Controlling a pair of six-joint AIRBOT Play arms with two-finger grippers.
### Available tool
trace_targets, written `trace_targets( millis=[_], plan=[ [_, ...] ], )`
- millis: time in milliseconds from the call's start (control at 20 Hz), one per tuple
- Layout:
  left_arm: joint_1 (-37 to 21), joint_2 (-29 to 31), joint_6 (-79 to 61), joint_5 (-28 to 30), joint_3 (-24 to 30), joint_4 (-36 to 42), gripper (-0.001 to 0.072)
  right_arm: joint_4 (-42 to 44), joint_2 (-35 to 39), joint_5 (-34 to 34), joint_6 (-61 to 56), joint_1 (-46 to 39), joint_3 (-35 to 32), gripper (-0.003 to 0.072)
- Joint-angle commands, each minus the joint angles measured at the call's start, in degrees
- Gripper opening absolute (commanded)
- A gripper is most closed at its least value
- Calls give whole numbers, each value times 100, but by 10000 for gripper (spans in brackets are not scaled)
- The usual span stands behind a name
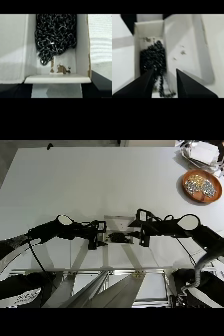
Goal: Fold the box and place the chain.
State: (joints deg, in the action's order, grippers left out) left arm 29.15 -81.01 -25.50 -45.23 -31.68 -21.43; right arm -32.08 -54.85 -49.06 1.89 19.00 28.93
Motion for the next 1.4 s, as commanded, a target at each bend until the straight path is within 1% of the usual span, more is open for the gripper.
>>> trace_targets(
  millis=[0, 100, 150, 300, 550, 650, 950, 1100, 1250, 1300, 1350],
  plan=[
    [0, 0, -2, 0, 2, -2, 211, -745, 151, -592, -33, -857, 0, 250],
    [0, 0, -2, 0, 2, -2, 211, -1322, 136, -682, 109, -1045, -76, 250],
    [0, 0, -2, -2, 2, -2, 211, -1453, 105, -662, 428, -1043, -170, 250],
    [0, 0, -2, 0, 2, -2, 211, -1248, -199, -529, 1381, -1008, -328, 250],
    [0, 0, -2, 0, 2, -2, 211, -516, -778, 31, 1832, -457, -328, 247],
    [0, 0, -2, 0, 2, -2, 211, -485, -955, 96, 2109, -363, -328, 226],
    [0, 0, -2, 0, 2, -2, 211, -13, -999, 205, 2162, -358, -328, 218],
    [0, 0, -2, 0, 2, -2, 211, 52, -999, 192, 2157, -358, -328, 218],
    [0, 0, -2, 0, 2, -2, 211, 66, -1001, 192, 2155, -144, -328, 217],
    [0, 0, -2, 0, 2, -2, 211, 31, -1003, 197, 2155, -98, -328, 196],
    [0, 0, -2, 0, 2, -2, 211, -28, -1003, 195, 2153, -98, -328, 151]
  ],
)
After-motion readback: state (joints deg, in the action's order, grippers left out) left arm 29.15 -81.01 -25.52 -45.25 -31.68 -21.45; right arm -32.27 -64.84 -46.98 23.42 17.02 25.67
